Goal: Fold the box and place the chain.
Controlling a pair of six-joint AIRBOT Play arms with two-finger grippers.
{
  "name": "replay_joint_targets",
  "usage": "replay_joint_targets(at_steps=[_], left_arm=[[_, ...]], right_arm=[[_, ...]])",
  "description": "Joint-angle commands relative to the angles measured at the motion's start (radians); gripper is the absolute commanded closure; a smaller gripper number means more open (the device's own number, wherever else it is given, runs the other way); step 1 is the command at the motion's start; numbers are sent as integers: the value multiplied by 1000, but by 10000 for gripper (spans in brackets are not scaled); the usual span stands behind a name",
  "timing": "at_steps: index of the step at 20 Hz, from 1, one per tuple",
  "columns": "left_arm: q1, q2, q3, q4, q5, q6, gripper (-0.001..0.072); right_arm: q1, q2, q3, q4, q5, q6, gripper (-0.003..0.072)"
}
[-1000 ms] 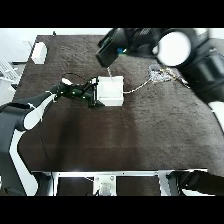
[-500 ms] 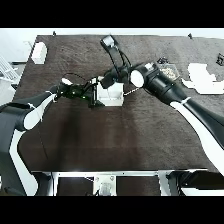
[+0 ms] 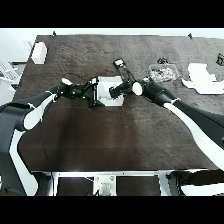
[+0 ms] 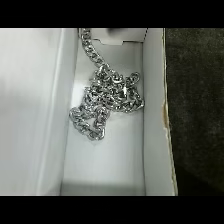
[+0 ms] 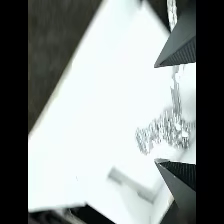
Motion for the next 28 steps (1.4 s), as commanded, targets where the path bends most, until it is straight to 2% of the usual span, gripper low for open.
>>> replay_joint_targets(at_steps=[1, 4, 6, 9, 12, 15, 16, 17, 19, 20, 23, 24, 25, 28], left_arm=[[0, 0, 0, 0, 1, 0, 302], [0, 0, 0, 0, 1, 0, 302], [0, 0, 0, 0, 4, 0, 302], [0, 0, 0, 0, 8, 0, 302], [0, 0, 0, 0, 9, 0, 302], [0, 0, 0, 0, 9, 0, 302], [0, 0, 0, 0, 9, 0, 302], [0, 0, 0, 0, 10, 0, 302], [0, 0, 0, 0, 19, -2, 302], [0, 0, 0, 0, 19, -4, 302], [0, 0, 0, 0, 19, -4, 302], [0, 0, 0, 0, 19, -4, 302], [0, 0, 0, 0, 19, -4, 302], [0, 0, 0, 0, 18, -8, 302]], right_arm=[[-85, 76, -9, -60, 58, 3, 48], [-247, 89, -34, -75, 73, 34, 48], [-364, 68, -62, -54, 7, 131, 48], [-481, -6, -68, 89, -106, 125, 49], [-515, -106, -56, 274, -127, -29, 50], [-516, -196, 7, 467, -143, -204, 61], [-515, -224, 34, 541, -142, -266, 76], [-515, -245, 55, 604, -140, -324, 128], [-515, -278, 88, 709, -140, -431, 136], [-515, -289, 97, 741, -140, -476, 260], [-517, -296, 99, 785, -139, -531, 384], [-517, -295, 99, 786, -139, -557, 473], [-515, -288, 99, 786, -140, -566, 685], [-516, -218, 98, 786, -139, -506, 676]])
